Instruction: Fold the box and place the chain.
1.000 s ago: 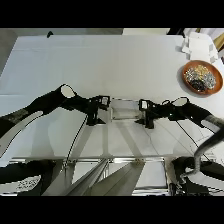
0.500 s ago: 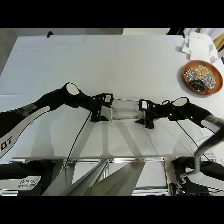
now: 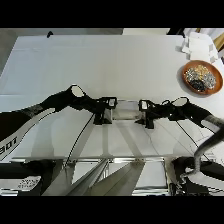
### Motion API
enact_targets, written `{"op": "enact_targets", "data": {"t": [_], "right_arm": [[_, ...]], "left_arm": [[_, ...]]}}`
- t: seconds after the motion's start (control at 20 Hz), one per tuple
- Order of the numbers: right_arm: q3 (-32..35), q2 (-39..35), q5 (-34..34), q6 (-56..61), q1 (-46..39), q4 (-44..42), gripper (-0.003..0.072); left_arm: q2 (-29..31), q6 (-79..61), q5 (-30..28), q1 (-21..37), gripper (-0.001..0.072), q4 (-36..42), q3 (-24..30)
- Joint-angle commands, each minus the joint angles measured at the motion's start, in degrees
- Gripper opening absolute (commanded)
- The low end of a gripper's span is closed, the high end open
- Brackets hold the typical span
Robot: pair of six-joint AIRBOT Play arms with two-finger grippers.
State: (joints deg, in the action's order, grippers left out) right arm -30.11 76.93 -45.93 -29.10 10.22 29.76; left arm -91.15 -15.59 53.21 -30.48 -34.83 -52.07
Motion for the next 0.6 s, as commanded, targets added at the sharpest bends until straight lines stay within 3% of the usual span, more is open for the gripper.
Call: {"op": "enact_targets", "data": {"t": [0.0,0.5,0.55], "right_arm": [[0.0,0.0,0.07,0.11,0.02,-0.04,0.0392],[0.0,0.0,0.07,0.11,0.02,-0.04,0.0392],[0.0,0.0,0.07,0.11,0.02,-0.04,0.0392]], "left_arm": [[-0.17,-0.07,0.13,-0.35,0.0704,1.66,-0.02],[-1.68,0.42,-1.49,-1.14,0.0691,2.95,-0.02],[-1.68,0.57,-1.51,-1.05,0.0662,2.95,-0.02]]}}
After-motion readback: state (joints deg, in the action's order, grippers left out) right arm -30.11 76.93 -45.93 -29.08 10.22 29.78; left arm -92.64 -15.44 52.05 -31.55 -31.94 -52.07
